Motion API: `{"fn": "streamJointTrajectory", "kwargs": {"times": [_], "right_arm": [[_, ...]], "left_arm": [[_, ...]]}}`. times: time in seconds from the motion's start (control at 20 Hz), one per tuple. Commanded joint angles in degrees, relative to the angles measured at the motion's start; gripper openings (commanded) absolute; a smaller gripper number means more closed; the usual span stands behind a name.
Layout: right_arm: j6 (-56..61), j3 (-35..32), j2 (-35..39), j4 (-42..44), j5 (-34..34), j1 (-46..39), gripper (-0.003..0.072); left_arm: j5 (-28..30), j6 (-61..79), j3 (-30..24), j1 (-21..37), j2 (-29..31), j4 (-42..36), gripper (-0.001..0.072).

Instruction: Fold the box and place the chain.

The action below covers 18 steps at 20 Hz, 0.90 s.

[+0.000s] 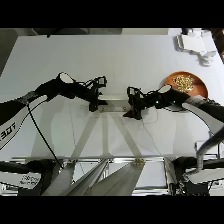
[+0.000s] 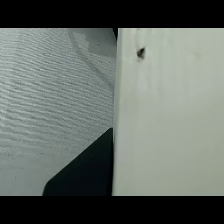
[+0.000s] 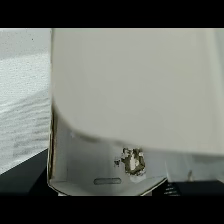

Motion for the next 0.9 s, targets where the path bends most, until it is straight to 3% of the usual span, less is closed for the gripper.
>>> {"fn": "streamJointTrajectory", "kwargs": {"times": [0.0,0.45,0.65,0.7,0.75,0.8,0.85], "right_arm": [[0.0,0.1,0.0,0.0,0.0,0.0,0.0472],[0.0,0.1,0.0,0.0,0.0,0.0,0.0472],[0.0,0.1,0.0,0.0,0.0,0.0,0.0472],[0.0,0.1,0.0,0.0,0.0,0.0,0.0472],[0.0,0.1,0.0,0.0,0.0,0.0,0.0472],[0.0,0.1,0.0,0.0,0.0,0.0,0.0472],[0.0,0.1,0.0,0.0,0.0,0.0,0.0472]], "left_arm": [[0.0,0.0,0.0,0.0,0.0,0.0,0.0009],[-0.3,0.0,0.0,0.0,0.0,0.0,0.0009],[-0.1,0.0,0.0,0.1,0.1,0.0,0.0049],[-0.1,0.0,0.0,0.1,0.2,0.0,0.0107],[-0.2,0.0,0.0,0.2,0.3,0.0,0.0262],[-0.1,0.0,0.0,0.4,0.5,0.1,0.0351],[-0.2,0.0,0.0,0.6,0.6,0.1,0.0349]]}}
